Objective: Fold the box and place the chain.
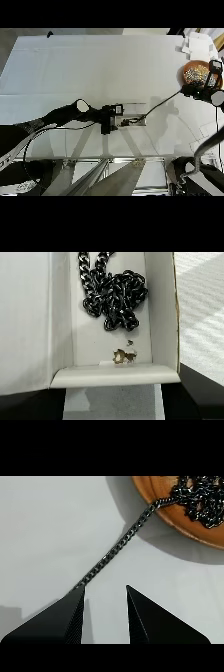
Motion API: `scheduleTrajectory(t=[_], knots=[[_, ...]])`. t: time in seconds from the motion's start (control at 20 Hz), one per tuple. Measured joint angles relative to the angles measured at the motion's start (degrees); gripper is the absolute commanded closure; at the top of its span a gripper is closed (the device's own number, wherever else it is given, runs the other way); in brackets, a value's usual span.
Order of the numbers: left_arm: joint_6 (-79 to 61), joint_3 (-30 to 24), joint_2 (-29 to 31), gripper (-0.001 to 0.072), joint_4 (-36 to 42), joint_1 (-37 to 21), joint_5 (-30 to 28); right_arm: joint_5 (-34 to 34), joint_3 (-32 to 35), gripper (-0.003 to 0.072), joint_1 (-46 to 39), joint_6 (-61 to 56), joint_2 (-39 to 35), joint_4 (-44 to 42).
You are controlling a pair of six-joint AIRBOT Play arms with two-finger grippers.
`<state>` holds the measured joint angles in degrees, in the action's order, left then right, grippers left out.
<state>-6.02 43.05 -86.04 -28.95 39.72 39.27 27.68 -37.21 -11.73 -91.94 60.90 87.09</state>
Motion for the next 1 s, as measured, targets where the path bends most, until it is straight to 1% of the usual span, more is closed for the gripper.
scheduleTrajectory(t=[0.3, 0.6, 0.65, 0.7, 0.75, 0.8, 0.9, 1.0], knots=[[0.0, 0.0, 0.0, 0.0435, 0.0, 0.0, 0.0, -4.4, -2.4, 0.0391, -1.4, -0.9, 9.8, 0.1], [0.0, 0.0, 0.0, 0.0435, 0.0, 0.0, 0.0, -9.5, -4.0, 0.0393, -1.6, -1.0, 17.0, 0.1], [0.0, 0.0, 0.0, 0.0435, 0.0, 0.0, 0.0, -10.3, -4.1, 0.0412, -1.6, -1.0, 17.8, 0.1], [0.0, 0.0, 0.0, 0.0435, 0.0, 0.0, 0.0, -11.5, -4.2, 0.0461, -1.6, -1.0, 18.5, 0.1], [0.0, 0.0, 0.0, 0.0435, 0.0, 0.0, 0.0, -12.6, -4.3, 0.0481, -1.6, -1.0, 19.0, 0.1], [0.0, 0.0, 0.0, 0.0435, 0.0, 0.0, 0.0, -13.8, -4.3, 0.0523, -1.6, -1.0, 19.3, 0.1], [0.0, 0.0, 0.0, 0.0435, 0.0, 0.0, 0.0, -15.5, -4.3, 0.0538, -1.6, -1.0, 19.8, 0.1], [0.0, 0.0, 0.0, 0.0435, 0.0, 0.0, 0.0, -16.5, -4.4, 0.0652, -1.6, -1.0, 20.1, 0.2]])
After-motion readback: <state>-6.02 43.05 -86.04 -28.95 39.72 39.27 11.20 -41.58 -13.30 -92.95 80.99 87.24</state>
